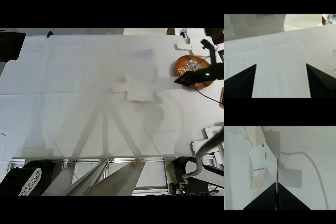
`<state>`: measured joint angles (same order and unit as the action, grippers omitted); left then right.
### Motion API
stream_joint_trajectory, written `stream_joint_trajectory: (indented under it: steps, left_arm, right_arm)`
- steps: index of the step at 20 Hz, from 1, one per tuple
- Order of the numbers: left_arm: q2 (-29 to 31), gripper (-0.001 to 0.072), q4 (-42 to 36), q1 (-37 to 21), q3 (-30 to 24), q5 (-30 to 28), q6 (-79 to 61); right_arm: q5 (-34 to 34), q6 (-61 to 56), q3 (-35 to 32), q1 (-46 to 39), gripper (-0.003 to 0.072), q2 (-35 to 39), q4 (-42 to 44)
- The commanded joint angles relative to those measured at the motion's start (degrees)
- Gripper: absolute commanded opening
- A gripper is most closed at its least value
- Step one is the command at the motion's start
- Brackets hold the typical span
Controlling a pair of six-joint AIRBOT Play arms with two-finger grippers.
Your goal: Fold the box and place the chain.
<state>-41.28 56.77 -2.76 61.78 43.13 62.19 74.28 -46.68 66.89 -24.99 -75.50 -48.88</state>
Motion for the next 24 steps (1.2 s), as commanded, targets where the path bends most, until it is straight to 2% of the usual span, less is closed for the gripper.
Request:
stream_joint_trajectory:
  steps: [1, 6, 8, 13, 21, 24]
  left_arm:
    - [0.0, 0.0701, 0.0, 0.0, 0.0, 0.0, 0.0]
    - [0.0, 0.0701, 0.0, 0.0, 0.0, 0.0, 0.0]
    - [0.0, 0.0701, 0.0, 0.0, 0.0, 0.0, 0.0]
    - [0.0, 0.0701, 0.0, 0.0, 0.0, 0.0, 0.0]
    - [0.0, 0.0701, 0.0, 0.0, 0.0, 0.0, 0.0]
    - [0.0, 0.0701, 0.0, 0.0, 0.0, 0.0, 0.0]
  right_arm:
    - [-9.9, 4.1, 0.0, 11.6, 0.0012, 0.1, 8.3]
    - [-20.2, 6.8, -0.9, 22.6, 0.0012, -0.2, 10.7]
    - [-24.6, 11.3, -5.3, 23.2, 0.0012, -0.2, 17.4]
    - [-34.6, 16.0, -19.2, 22.7, 0.0012, -1.4, 17.6]
    - [-40.8, 21.9, -20.6, 22.7, 0.0012, -4.8, 18.1]
    - [-40.1, 23.7, -20.6, 22.8, 0.0012, -6.2, 18.1]
